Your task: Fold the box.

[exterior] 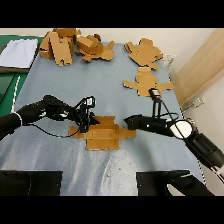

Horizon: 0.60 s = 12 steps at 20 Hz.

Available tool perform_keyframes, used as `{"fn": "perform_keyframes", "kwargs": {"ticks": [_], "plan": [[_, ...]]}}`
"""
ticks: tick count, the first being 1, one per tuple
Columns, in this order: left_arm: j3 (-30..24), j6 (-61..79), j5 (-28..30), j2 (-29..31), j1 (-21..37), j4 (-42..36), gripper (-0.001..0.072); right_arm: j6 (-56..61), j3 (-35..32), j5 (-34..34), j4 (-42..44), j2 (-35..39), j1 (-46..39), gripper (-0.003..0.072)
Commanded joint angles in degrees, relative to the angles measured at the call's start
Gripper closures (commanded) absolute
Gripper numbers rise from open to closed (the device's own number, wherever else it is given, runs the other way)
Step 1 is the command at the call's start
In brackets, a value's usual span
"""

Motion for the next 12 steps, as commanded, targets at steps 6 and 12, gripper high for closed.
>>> {"fn": "perform_keyframes", "kwargs": {"ticks": [6, 12], "plan": [[-0.1, -0.2, -1.2, 0.0, 0.0, 0.1, 0.0695, 28.7, 0.0, 13.1, -43.8, -3.1, 39.0, 0.0615], [-0.1, -0.2, -1.2, 0.0, -0.1, 0.1, 0.0695, 28.6, 0.0, 8.9, -46.1, -11.1, 43.0, 0.0247]]}}
